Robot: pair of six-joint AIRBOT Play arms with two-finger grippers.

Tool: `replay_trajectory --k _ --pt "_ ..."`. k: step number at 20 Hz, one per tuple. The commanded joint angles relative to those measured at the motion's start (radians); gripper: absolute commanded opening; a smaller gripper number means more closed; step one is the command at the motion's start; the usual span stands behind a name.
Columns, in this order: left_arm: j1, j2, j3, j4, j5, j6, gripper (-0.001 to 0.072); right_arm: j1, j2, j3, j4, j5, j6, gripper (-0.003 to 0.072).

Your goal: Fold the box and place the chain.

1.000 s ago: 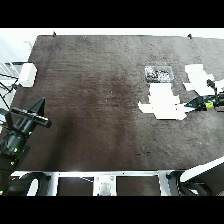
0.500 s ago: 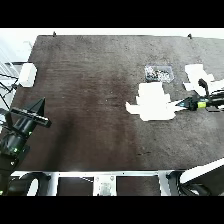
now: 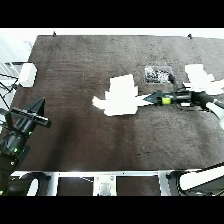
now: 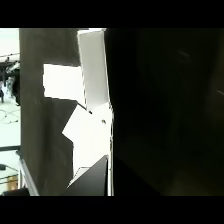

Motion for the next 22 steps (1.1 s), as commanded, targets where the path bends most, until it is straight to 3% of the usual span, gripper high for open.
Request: replay_trajectory --k 1,5,11,12,13,14,15,19,22 --pt "0.0 0.001 0.0 0.0 0.001 0.001 0.0021 0.184 0.02 -0.024 0.104 -0.247 -0.003 0.0008" --pt "0.0 0.001 0.0 -0.001 -0.002 0.0 0.0021 0.272 0.019 -0.012 0.101 -0.414 -0.048 0.0008" --pt "0.0 0.001 0.0 -0.011 -0.031 0.0 0.0023 0.279 0.019 -0.01 0.103 -0.458 -0.137 0.0008" --pt "0.0 0.001 0.0 -0.011 -0.032 0.001 0.0104 0.281 0.019 -0.01 0.103 -0.462 -0.137 0.0008" --pt "0.0 0.001 0.0 -0.011 -0.033 0.0 0.0403 0.281 0.019 -0.01 0.104 -0.462 -0.138 0.0008" --pt "0.0 0.001 0.0 -0.011 -0.042 0.001 0.0562 0.282 0.019 -0.01 0.103 -0.462 -0.156 0.0008" --pt "0.0 0.001 0.0 -0.011 -0.052 0.001 0.0483 0.284 0.019 -0.01 0.103 -0.462 -0.164 0.0008" --pt "0.0 -0.023 0.01 -0.006 -0.067 -0.001 0.0477 0.295 0.019 -0.011 0.102 -0.468 -0.233 0.0008" --pt "-0.001 -0.146 0.065 0.038 -0.079 -0.045 0.0476 0.295 0.019 -0.011 0.103 -0.473 -0.258 0.0008"
